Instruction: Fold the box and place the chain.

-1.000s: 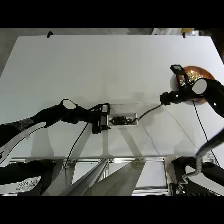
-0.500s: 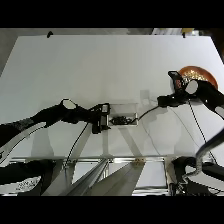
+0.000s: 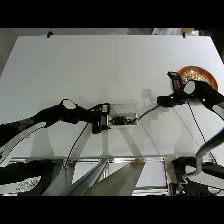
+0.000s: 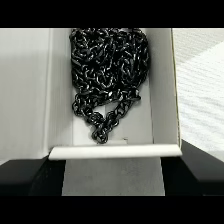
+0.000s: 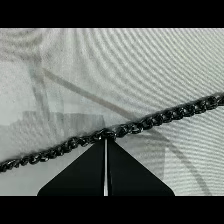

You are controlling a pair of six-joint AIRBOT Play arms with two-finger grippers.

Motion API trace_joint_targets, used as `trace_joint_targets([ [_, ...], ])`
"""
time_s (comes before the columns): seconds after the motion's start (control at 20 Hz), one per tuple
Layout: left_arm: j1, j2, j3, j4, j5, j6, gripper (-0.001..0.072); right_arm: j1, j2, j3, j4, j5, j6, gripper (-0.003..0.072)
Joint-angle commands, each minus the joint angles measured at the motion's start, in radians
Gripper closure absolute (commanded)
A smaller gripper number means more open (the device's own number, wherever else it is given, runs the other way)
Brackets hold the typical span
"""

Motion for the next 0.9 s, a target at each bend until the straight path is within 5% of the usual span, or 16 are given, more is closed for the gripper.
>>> trace_joint_targets([
  [0.0, 0.000, 0.000, 0.000, 0.000, 0.000, 0.000, 0.0456, 0.000, -0.001, -0.001, 0.000, 0.040, -0.012, 0.0514],
  [0.05, 0.000, 0.000, 0.000, 0.000, 0.000, 0.000, 0.0456, 0.002, -0.001, -0.001, 0.001, 0.040, -0.011, 0.0406],
  [0.15, 0.000, 0.000, 0.000, 0.000, 0.000, 0.000, 0.0456, 0.014, -0.001, -0.001, 0.000, 0.035, -0.011, 0.0406],
  [0.25, 0.000, 0.000, 0.000, 0.000, 0.000, 0.000, 0.0456, 0.026, -0.003, -0.001, 0.000, 0.014, 0.008, 0.0447],
  [0.3, 0.000, 0.000, 0.000, 0.000, 0.000, 0.000, 0.0456, 0.025, -0.003, -0.001, 0.001, 0.005, 0.027, 0.0524],
  [0.4, 0.000, 0.000, 0.000, 0.000, 0.000, 0.000, 0.0456, 0.025, -0.003, -0.001, 0.000, -0.008, 0.035, 0.0536],
  [0.5, 0.000, 0.000, 0.000, 0.000, 0.000, 0.000, 0.0456, 0.025, -0.003, -0.001, -0.001, -0.010, 0.032, 0.0671],
  [0.65, 0.000, 0.000, 0.000, 0.000, 0.000, 0.000, 0.0456, 0.025, -0.001, -0.001, 0.009, -0.006, 0.016, 0.0668],
  [0.85, 0.000, 0.000, 0.000, 0.000, 0.000, 0.000, 0.0456, 0.026, 0.014, -0.001, 0.078, 0.012, -0.034, 0.0384],
])
